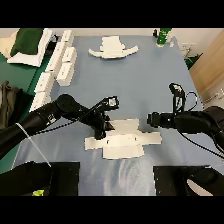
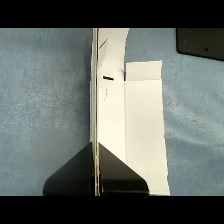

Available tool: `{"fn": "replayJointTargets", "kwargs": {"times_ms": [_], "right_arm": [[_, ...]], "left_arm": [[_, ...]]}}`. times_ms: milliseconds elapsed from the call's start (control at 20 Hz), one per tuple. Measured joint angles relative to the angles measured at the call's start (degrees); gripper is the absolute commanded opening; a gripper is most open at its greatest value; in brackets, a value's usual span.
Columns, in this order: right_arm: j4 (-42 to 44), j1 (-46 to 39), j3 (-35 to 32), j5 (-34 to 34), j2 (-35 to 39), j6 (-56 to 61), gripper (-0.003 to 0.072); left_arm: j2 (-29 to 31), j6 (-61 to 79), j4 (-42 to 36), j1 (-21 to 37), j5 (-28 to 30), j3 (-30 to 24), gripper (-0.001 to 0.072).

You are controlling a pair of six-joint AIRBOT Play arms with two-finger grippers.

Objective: Fold the box.

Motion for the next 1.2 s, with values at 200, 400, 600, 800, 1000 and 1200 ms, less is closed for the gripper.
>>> {"fn": "replayJointTargets", "kwargs": {"times_ms": [200, 400, 600, 800, 1000, 1200], "right_arm": [[0.59, -0.11, -0.46, 0.42, 0.0, 0.0, 0.0264], [1.25, -0.02, -0.57, 0.63, 0.04, 0.0, 0.0264], [1.62, -0.02, -0.59, 0.66, 0.02, 0.0, 0.0264], [2.32, -0.02, -0.59, 0.59, 0.02, 0.0, 0.015], [2.73, -0.02, -0.59, -1.77, 0.98, 0.0, 0.0005], [4.09, 1.62, -0.61, -9.38, 5.31, -0.94, 0.0004]], "left_arm": [[-2.99, 0.59, -0.9, 0.02, -0.37, -0.2, 0.0015], [-5.03, 0.76, -1.62, 0.11, -1.05, -0.17, 0.0014], [-5.6, 0.5, -1.7, 0.11, -3.74, -0.17, 0.0015], [-5.81, 0.37, -1.55, 0.04, -5.11, -0.24, 0.0015], [-5.86, 0.46, -1.31, 0.04, -5.33, -0.22, 0.0015], [-5.86, 0.5, -1.22, 0.04, -5.49, -0.22, 0.0015]]}}
